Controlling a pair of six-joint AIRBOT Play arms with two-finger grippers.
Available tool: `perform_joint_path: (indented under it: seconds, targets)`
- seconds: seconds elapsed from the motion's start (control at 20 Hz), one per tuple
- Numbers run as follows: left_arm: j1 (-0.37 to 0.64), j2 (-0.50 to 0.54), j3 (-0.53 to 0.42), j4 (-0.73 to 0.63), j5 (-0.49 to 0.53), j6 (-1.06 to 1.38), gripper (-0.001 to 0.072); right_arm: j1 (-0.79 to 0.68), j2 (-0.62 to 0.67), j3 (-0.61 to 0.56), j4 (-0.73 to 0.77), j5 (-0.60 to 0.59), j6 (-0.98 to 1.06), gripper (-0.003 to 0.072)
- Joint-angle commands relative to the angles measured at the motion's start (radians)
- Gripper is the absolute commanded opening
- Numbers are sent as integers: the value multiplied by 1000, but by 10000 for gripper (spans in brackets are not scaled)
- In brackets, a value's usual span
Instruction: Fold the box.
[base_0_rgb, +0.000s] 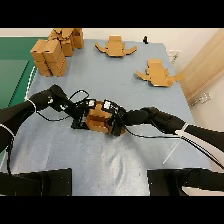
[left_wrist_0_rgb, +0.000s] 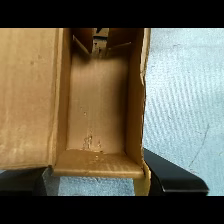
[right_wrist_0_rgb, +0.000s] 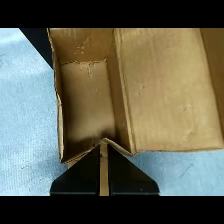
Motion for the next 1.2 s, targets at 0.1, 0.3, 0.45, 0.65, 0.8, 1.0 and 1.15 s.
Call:
perform_joint_path:
  seconds: [0.1,0.3,0.45,0.65,0.8,1.0,1.15]
  targets:
    - [1,0,1,0,0,1,113,2,-40,6,24,11,0,122]
    - [1,0,1,0,0,1,113,2,-40,14,30,11,19,542]
    - [1,0,1,0,0,1,113,2,-44,14,30,9,19,541]
    - [1,0,1,0,0,1,113,-10,-39,14,-6,-51,49,257]
    - [1,0,1,0,0,1,113,-21,1,15,-114,-76,250,9]
    - [1,0,1,0,0,1,113,-56,98,15,-190,-135,424,8]
    - [1,0,1,0,0,1,113,-113,203,15,-183,-249,636,7]
